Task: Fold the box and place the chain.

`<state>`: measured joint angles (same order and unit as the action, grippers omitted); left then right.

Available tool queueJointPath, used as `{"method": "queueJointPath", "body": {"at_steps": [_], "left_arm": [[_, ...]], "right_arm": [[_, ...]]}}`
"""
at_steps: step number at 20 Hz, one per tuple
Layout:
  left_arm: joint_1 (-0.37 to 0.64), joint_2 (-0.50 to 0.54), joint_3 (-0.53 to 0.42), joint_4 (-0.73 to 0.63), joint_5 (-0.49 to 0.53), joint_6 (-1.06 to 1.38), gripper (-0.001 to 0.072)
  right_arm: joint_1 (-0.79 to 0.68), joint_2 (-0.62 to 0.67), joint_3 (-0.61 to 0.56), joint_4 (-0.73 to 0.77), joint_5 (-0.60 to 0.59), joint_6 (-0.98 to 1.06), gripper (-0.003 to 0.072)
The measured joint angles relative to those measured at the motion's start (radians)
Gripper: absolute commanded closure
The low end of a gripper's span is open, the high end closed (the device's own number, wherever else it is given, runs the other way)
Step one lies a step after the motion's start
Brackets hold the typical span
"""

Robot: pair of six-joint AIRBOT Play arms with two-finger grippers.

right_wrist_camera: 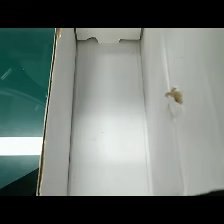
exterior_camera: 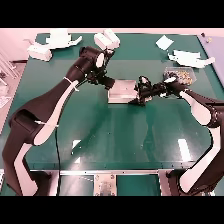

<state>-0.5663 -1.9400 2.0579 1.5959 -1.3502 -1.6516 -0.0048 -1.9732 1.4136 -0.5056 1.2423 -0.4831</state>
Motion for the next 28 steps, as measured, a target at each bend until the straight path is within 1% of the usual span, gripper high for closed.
{"method": "queueJointPath", "body": {"at_steps": [2,5,7,10,14,16,18,20,22,23,24,28], "left_arm": [[0.006,0.022,-0.002,0.027,-0.003,0.080,0.0069],[0.035,0.054,-0.027,0.008,0.007,0.190,0.0069],[0.071,0.072,-0.059,-0.077,0.014,0.274,0.0068],[0.145,0.095,-0.114,-0.293,0.023,0.435,0.0069],[0.250,0.101,-0.223,-0.549,0.038,0.690,0.0069],[0.287,0.101,-0.272,-0.600,0.058,0.780,0.0069],[0.308,0.100,-0.301,-0.608,0.082,0.828,0.0067],[0.315,0.101,-0.322,-0.663,0.098,0.902,0.0068],[0.322,0.100,-0.350,-0.736,0.105,1.055,0.0068],[0.324,0.100,-0.364,-0.776,0.117,1.147,0.0063],[0.324,0.100,-0.378,-0.801,0.136,1.224,0.0002],[0.331,0.090,-0.421,-0.856,0.203,1.454,0.0001]], "right_arm": [[0.000,0.000,0.000,0.000,0.000,0.000,0.0062],[0.000,0.000,0.000,0.000,0.000,0.000,0.0063],[0.000,0.000,0.000,0.000,0.000,0.000,0.0063],[0.000,0.000,0.000,0.000,0.000,0.000,0.0063],[0.000,0.000,0.000,0.000,0.000,0.000,0.0063],[0.000,0.000,0.000,0.000,0.000,0.000,0.0063],[0.000,0.000,0.000,0.000,0.000,0.000,0.0062],[0.000,0.000,0.000,0.000,0.000,0.000,0.0062],[0.000,0.000,0.000,0.000,0.000,0.000,0.0063],[0.000,0.000,0.000,0.000,0.000,0.000,0.0063],[0.000,0.000,0.000,0.000,0.000,0.000,0.0063],[0.000,0.000,0.000,0.000,0.000,0.000,0.0063]]}}
